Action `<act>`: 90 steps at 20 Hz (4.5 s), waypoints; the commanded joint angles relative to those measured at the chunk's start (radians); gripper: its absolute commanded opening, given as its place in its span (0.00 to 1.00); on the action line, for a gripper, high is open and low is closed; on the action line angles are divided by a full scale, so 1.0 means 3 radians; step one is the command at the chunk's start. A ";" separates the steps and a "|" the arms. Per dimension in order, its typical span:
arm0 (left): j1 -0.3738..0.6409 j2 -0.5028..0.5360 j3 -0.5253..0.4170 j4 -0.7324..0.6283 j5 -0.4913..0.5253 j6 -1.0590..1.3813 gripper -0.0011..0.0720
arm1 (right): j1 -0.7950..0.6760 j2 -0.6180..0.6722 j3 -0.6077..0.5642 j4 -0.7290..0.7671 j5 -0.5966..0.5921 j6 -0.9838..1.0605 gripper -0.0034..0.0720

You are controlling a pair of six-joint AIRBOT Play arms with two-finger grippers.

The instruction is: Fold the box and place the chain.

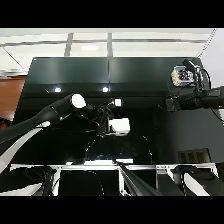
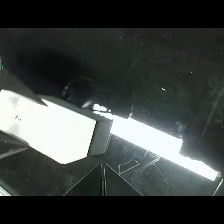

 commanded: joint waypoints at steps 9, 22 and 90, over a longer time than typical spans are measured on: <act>-0.0352 -0.0004 0.0011 0.1195 0.0262 -0.1371 0.79 | -0.0003 0.0003 0.0000 0.0001 -0.0038 0.0000 0.07; 0.1160 0.0689 0.0440 0.1340 -0.0231 -0.2373 0.40 | -0.0003 0.0003 0.0000 0.0000 -0.0118 -0.0003 0.07; 0.2118 0.2669 -0.1328 0.1584 0.0519 -0.3504 0.05 | 0.0440 -0.0324 -0.0448 -0.0949 -0.2088 0.0061 0.07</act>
